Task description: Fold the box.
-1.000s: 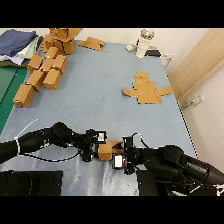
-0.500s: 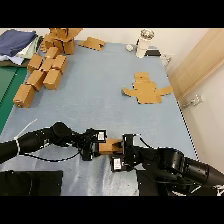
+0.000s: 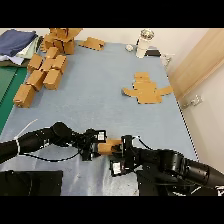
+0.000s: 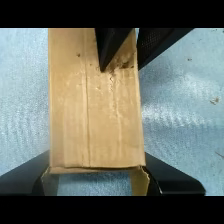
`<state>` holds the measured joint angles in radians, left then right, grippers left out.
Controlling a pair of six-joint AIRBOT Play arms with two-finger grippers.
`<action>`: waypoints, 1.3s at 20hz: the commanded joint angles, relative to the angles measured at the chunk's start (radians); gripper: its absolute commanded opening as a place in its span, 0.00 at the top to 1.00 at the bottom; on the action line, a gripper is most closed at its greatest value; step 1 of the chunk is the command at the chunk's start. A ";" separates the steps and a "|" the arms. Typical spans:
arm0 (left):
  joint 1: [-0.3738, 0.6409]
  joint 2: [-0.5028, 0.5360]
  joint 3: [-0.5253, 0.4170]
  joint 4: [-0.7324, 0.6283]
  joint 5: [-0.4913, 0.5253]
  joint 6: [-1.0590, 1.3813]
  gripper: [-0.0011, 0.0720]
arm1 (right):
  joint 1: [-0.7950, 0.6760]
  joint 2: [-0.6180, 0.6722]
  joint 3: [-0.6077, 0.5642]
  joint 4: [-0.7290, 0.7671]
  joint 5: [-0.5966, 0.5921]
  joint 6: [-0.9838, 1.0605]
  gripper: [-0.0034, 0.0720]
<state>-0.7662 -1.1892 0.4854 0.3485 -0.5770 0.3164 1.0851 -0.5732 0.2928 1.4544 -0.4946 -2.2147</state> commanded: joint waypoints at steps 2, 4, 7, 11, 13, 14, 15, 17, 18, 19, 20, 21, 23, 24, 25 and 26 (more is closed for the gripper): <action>-0.001 0.000 0.001 0.000 0.001 -0.001 0.56 | 0.008 0.034 0.001 -0.001 0.001 0.000 0.67; 0.000 0.000 0.001 0.000 0.001 -0.001 0.56 | 0.008 0.061 0.001 -0.002 0.002 0.000 0.67; -0.001 0.000 0.001 0.000 0.001 -0.001 0.56 | 0.008 0.077 0.001 -0.015 0.001 0.001 0.71; -0.001 0.000 0.001 -0.001 0.001 -0.001 0.56 | 0.006 0.055 0.001 -0.033 0.005 0.008 0.76; -0.001 0.000 0.001 -0.001 0.001 -0.001 0.56 | 0.006 0.043 0.001 -0.034 0.003 0.032 0.76; -0.001 0.000 0.001 -0.001 0.001 0.000 0.56 | 0.006 0.038 0.001 -0.033 0.004 0.033 0.76; 0.000 0.000 0.001 -0.001 0.001 0.000 0.56 | 0.006 0.036 0.001 -0.032 0.004 0.034 0.76; 0.000 0.000 0.001 0.000 0.001 0.000 0.56 | 0.006 0.037 0.001 -0.012 0.004 0.034 0.76; -0.001 0.000 0.001 0.000 0.001 0.000 0.56 | 0.008 0.037 0.001 0.009 0.000 0.034 0.76; -0.001 0.000 0.001 0.000 0.000 0.000 0.56 | 0.008 0.037 0.001 0.037 -0.007 0.034 0.75; -0.001 0.000 0.001 0.000 0.000 -0.001 0.56 | 0.008 0.037 0.001 0.069 -0.018 0.034 0.75; -0.001 0.000 0.001 0.000 0.001 0.000 0.56 | 0.008 0.037 0.001 0.101 -0.028 0.034 0.75; -0.001 0.000 0.001 0.000 0.001 0.000 0.56 | 0.008 0.036 0.001 0.144 -0.056 0.034 0.75; -0.001 0.000 0.001 -0.001 0.000 0.000 0.56 | 0.008 0.036 0.001 0.151 -0.073 0.034 0.75; -0.001 0.000 0.001 0.000 0.001 0.000 0.56 | 0.008 0.036 0.001 0.155 -0.087 0.035 0.74; 0.000 0.000 0.001 0.000 0.001 -0.001 0.56 | 0.008 0.036 0.001 0.159 -0.095 0.035 0.74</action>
<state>-0.7673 -1.1892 0.4854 0.3481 -0.5774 0.3172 1.0924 -0.5362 0.2932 1.5715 -0.5495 -2.1811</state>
